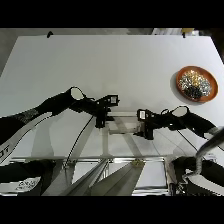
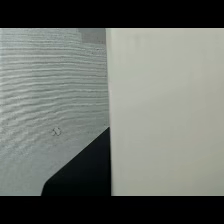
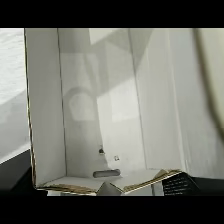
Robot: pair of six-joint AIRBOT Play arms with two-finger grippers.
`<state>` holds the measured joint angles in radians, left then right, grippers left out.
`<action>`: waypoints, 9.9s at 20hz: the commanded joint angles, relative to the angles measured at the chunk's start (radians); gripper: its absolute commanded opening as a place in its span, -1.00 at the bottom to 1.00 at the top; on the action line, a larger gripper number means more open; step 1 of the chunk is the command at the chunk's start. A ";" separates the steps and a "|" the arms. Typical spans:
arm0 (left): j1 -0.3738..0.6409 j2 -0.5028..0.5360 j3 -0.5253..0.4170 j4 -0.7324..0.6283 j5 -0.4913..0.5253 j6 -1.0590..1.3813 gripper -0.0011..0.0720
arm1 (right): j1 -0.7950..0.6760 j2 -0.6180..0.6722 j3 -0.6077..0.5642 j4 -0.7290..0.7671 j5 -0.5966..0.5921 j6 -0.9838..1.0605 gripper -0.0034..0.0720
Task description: Fold the box and place the chain.
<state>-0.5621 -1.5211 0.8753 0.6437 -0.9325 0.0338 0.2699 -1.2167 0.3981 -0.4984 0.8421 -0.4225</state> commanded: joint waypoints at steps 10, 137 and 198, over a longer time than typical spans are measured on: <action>0.000 0.001 0.000 0.000 0.001 0.000 -0.94 | 0.003 -0.023 0.001 -0.019 -0.023 0.002 0.14; -0.175 0.157 -0.159 0.112 0.223 -0.222 -0.12 | 0.003 -0.023 0.001 -0.021 -0.019 0.002 0.15; -0.001 0.375 -0.283 -0.043 0.129 -1.383 -0.50 | 0.003 -0.023 0.001 -0.021 -0.019 0.002 0.15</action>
<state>-0.5537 -1.1465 0.5732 0.5900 -0.8124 -1.3289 0.2733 -1.2400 0.3992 -0.5190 0.8227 -0.4202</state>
